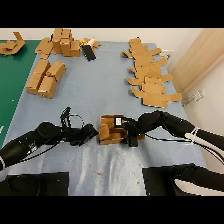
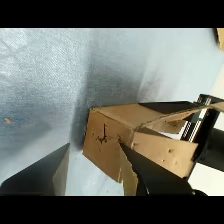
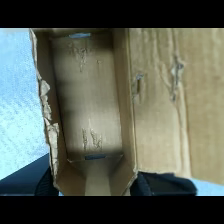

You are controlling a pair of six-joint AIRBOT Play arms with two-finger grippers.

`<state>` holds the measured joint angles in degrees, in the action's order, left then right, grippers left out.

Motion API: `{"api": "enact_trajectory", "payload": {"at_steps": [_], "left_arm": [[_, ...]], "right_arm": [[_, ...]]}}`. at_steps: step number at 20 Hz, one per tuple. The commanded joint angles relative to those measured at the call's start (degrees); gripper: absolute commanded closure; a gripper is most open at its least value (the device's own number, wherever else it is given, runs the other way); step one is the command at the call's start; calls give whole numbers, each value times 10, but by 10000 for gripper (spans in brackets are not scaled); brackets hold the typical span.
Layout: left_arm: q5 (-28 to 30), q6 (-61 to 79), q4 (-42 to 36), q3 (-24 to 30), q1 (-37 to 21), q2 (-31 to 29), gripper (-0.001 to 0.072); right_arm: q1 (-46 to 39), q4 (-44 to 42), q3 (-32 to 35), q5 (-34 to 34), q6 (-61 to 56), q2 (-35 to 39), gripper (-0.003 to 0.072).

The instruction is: Fold the box.

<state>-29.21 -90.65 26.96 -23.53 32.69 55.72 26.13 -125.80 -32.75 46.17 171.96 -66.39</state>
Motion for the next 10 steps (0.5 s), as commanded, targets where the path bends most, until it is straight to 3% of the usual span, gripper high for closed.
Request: {"api": "enact_trajectory", "payload": {"at_steps": [1,7,10], "left_arm": [[1,0,0,0,-17,0,241],[0,4,-1,-1,-17,-2,240],[-32,57,-4,-12,-16,-7,241]], "right_arm": [[0,0,0,0,0,0,253],[0,0,0,0,0,0,253],[0,0,0,0,0,0,253]]}}
